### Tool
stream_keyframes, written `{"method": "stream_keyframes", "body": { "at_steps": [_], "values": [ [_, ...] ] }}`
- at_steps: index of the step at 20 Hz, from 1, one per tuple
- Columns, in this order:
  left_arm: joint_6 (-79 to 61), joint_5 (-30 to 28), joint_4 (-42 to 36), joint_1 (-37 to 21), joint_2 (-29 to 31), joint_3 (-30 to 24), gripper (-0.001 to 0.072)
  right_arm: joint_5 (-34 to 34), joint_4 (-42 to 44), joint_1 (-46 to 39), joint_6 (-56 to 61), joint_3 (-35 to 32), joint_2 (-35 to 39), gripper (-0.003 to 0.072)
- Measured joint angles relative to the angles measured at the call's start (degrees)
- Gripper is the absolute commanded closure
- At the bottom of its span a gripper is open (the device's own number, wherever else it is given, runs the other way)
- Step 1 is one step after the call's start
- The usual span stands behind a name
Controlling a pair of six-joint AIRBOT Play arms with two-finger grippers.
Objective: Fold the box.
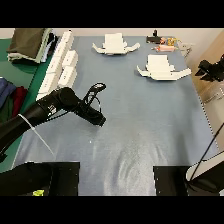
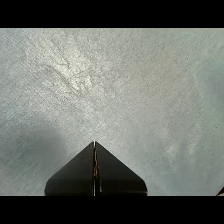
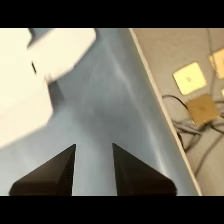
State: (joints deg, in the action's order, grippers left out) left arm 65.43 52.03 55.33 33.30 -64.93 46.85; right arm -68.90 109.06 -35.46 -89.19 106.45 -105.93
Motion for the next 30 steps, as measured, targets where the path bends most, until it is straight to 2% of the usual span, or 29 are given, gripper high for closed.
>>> {"method": "stream_keyframes", "body": {
  "at_steps": [4,8,9,11,13,16,17,20,27,30],
  "values": [
    [0.0,0.0,0.0,0.0,0.0,0.0,0.0695,5.2,7.2,-1.8,-4.3,8.5,-10.3,0.0313],
    [0.0,0.0,0.0,0.0,0.0,0.0,0.0695,9.2,11.6,-1.9,-9.2,11.0,-14.8,0.0316],
    [0.0,0.0,0.0,0.0,0.0,0.0,0.0695,10.0,12.3,-1.9,-10.4,11.3,-15.4,0.0346],
    [0.0,0.0,0.0,0.0,0.0,0.0,0.0695,11.5,14.2,-1.7,-13.1,11.6,-16.2,0.0346],
    [0.0,0.0,0.0,0.0,0.0,0.0,0.0695,12.7,15.7,-1.4,-15.1,11.8,-16.6,0.0465],
    [0.0,0.0,0.0,0.0,0.0,0.0,0.0695,14.1,16.9,-0.7,-17.3,12.0,-16.8,0.0475],
    [0.0,0.0,0.0,0.0,0.0,0.0,0.0695,14.1,17.1,-0.5,-17.7,12.0,-16.9,0.0516],
    [0.0,0.0,0.0,0.0,0.0,0.0,0.0695,13.3,17.8,0.4,-18.5,12.0,-16.9,0.0683],
    [0.0,0.0,0.0,0.0,0.0,0.0,0.0695,4.6,21.0,2.2,-20.6,11.6,-15.2,0.0689],
    [0.0,0.0,0.0,0.0,0.0,0.0,0.0695,0.3,22.1,3.3,-20.1,8.3,-11.4,0.0689]
  ]
}}
